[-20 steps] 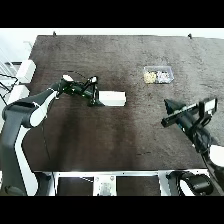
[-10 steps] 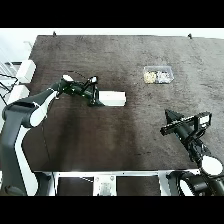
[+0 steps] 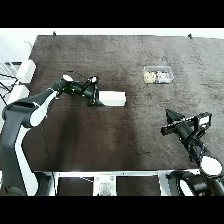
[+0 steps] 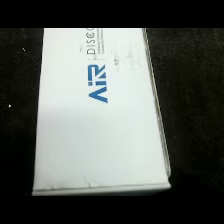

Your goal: Fold the box and place the chain.

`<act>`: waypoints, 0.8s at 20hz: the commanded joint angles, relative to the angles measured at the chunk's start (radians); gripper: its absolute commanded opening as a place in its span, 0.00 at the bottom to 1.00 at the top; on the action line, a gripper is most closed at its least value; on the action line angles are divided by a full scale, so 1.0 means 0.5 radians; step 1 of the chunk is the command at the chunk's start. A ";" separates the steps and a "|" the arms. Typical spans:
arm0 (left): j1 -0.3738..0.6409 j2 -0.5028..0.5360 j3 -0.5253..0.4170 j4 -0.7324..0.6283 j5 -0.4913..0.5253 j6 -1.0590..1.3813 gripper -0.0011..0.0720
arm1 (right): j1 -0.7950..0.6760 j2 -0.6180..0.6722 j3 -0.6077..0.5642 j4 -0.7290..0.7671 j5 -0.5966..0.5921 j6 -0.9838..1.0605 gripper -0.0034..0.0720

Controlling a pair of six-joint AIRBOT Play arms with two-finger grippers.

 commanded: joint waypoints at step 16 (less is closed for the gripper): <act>0.174 0.865 -0.220 -0.095 0.381 -0.848 0.03 | 0.001 0.002 -0.002 -0.001 -0.002 -0.001 0.06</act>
